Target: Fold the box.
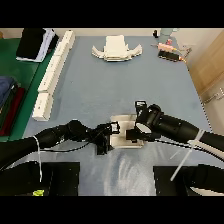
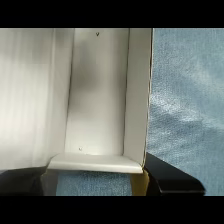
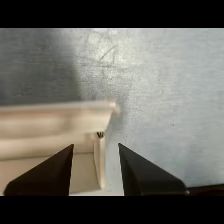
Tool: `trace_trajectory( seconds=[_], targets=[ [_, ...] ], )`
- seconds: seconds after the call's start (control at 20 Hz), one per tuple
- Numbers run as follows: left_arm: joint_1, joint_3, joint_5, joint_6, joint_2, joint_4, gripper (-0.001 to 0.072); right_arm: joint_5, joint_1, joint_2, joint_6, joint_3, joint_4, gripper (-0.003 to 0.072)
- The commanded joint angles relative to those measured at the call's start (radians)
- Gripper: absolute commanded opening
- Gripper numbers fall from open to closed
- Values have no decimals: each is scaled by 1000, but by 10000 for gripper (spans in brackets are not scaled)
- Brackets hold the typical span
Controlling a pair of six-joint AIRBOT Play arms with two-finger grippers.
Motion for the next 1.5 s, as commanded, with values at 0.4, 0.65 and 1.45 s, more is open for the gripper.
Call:
trace_trajectory(
  seconds=[0.4, 0.65, 1.45],
  targets=[
    [0, 1, 0, 1, 0, 1, 421, 72, -354, 296, -249, 28, -52, 42],
    [0, 1, 0, 1, 0, 1, 421, -53, -785, 119, -766, 28, 420, 6],
    [0, 1, 0, 1, 0, 1, 421, 313, -901, -351, -1348, 28, 1184, 6]
  ],
)
